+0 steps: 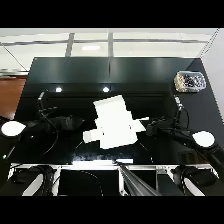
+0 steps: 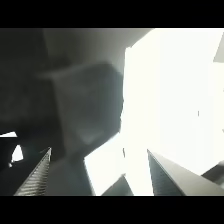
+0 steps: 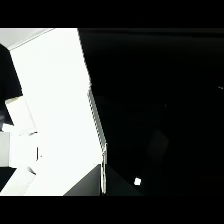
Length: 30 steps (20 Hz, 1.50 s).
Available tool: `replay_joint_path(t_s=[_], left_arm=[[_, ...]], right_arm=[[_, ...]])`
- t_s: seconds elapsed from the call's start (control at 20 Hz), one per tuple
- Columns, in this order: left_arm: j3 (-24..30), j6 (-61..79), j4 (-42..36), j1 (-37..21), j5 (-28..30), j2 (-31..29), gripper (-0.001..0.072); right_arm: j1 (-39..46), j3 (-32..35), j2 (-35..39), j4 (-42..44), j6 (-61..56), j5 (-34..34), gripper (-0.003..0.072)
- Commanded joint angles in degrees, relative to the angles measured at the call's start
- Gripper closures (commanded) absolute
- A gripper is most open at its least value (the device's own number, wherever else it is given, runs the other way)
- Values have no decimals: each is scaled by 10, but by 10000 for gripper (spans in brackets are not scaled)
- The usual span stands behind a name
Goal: Fold the box and place the chain.
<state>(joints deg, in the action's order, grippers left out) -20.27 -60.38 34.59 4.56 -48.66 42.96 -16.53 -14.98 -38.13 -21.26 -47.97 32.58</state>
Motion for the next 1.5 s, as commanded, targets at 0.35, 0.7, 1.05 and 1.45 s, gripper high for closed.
replay_joint_path(t_s=[0.35, 0.7, 1.05, 1.45], left_arm=[[-96, 306, -212, 99, -47, 302, 9], [-227, 375, -170, 101, -232, 448, 11], [-268, 380, -61, 123, -256, 479, 438], [-268, 388, -61, 118, -255, 474, 685]], right_arm=[[-15, 1, 1, -2, -14, -1, 677], [-15, 1, 1, -4, -14, 10, 676], [-15, 1, 1, -4, -14, 9, 676], [4, -2, 1, -96, -69, 31, 131]])
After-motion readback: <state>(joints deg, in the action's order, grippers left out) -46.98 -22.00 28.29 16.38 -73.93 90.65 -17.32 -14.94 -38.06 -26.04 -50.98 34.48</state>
